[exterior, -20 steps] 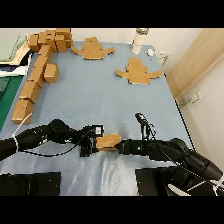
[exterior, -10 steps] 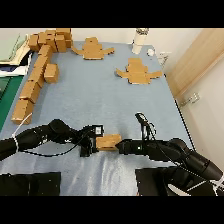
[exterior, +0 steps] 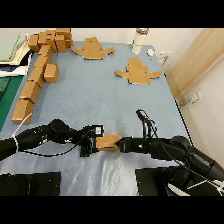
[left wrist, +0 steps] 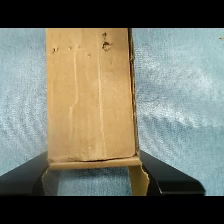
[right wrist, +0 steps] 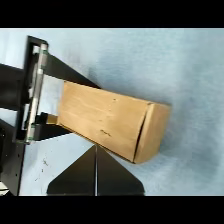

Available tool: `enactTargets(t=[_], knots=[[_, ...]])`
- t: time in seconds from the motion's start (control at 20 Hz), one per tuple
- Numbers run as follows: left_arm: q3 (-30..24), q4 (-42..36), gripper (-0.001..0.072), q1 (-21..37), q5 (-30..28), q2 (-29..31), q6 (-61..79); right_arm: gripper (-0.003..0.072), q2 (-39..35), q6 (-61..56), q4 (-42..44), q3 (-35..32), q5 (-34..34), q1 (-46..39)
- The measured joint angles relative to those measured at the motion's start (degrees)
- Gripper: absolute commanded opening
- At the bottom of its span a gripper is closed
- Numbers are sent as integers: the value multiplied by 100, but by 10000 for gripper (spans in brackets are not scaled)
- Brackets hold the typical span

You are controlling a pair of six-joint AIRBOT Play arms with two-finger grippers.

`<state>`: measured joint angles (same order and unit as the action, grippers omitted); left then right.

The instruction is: Fold the box.

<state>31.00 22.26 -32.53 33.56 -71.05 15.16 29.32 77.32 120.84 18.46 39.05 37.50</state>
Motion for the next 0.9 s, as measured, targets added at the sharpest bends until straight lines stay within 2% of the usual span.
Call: enactTargets(t=[0.2, 0.4, 0.7, 0.9], knots=[[0, 0, 520, 0, 0, 0, 0, 2, 328, -354, -1145, 732, 699, -507], [0, 0, 521, 0, 0, 0, 0, 2, 1694, 308, -2076, 1766, 1401, -1399], [0, 0, 521, 0, 0, 0, 0, 3, 4096, 1797, -2533, 3585, 1624, -2022], [0, -2, 520, 0, 0, 0, 0, 3, 4894, 2181, -2621, 4238, 1683, -2114]])
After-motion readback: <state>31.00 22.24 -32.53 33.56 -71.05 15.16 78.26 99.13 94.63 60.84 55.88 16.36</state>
